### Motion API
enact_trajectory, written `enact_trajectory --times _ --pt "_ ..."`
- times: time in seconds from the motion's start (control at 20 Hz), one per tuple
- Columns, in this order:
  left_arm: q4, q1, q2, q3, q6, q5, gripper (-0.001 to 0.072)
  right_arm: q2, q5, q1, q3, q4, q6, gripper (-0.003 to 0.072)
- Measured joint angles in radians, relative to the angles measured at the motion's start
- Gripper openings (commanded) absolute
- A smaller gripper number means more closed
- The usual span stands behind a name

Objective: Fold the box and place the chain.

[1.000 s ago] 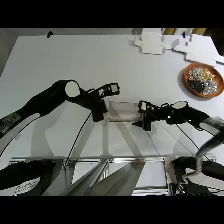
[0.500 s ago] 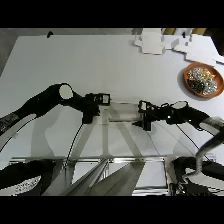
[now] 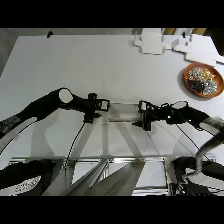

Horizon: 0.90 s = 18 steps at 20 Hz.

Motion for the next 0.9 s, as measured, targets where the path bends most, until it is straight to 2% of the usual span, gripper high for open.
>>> enact_trajectory --times 0.2,0.25,0.3,0.5,0.6,0.9 --pt "-0.045 -0.019 -0.011 -0.01 0.029 0.005 0.0334 0.0 0.0 0.0 0.0 0.0 0.0 0.0295" --pt "-0.053 -0.024 -0.017 -0.011 0.032 0.003 0.031 0.0 0.0 0.0 0.0 0.0 0.0 0.0295" --pt "-0.061 -0.031 -0.022 -0.012 0.035 0.0 0.025 0.0 0.0 0.0 0.0 0.0 0.0 0.0295" --pt "-0.108 -0.052 -0.032 -0.013 0.04 -0.01 0.0248 0.0 0.0 0.0 0.0 0.0 0.0 0.0295" --pt "-0.137 -0.057 -0.034 -0.013 0.04 -0.011 0.0136 0.0 0.0 0.0 0.0 0.0 0.0 0.0295" --pt "-0.239 -0.066 -0.038 -0.013 0.042 -0.002 0.0133 0.0 0.0 0.0 0.0 0.0 0.0 0.0295"
